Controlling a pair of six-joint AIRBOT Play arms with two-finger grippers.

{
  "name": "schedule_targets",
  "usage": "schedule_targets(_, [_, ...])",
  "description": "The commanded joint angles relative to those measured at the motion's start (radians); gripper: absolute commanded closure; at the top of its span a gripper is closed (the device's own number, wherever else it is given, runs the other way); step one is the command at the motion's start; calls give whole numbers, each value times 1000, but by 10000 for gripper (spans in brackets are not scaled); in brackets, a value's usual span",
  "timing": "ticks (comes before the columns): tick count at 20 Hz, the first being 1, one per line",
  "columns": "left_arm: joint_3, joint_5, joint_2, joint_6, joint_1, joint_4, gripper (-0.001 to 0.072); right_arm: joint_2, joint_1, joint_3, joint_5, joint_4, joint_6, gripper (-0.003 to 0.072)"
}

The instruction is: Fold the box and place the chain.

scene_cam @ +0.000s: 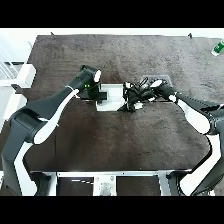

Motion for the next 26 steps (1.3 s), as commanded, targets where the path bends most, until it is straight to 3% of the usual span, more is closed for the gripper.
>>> schedule_targets(1, [23, -7, 14, 79, 0, -32, 337, 0, 0, 0, 3, 2, -1, 190])
schedule_targets(10, [20, -52, 162, 149, 0, 55, 338, 0, 0, 0, 4, 2, -1, 190])
schedule_targets(14, [-45, 23, 269, 158, 0, 83, 340, 0, 0, 0, 3, 2, -1, 190])
schedule_targets(19, [-362, 274, 501, 159, 0, 138, 357, 0, 0, 0, 3, 2, -1, 190])
schedule_targets(24, [-811, 696, 783, 344, 35, 166, 357, 0, 0, 0, 3, 2, -1, 190])
schedule_targets(26, [-893, 731, 826, 361, 68, 167, 356, 0, 0, 0, 3, 2, -1, 190])
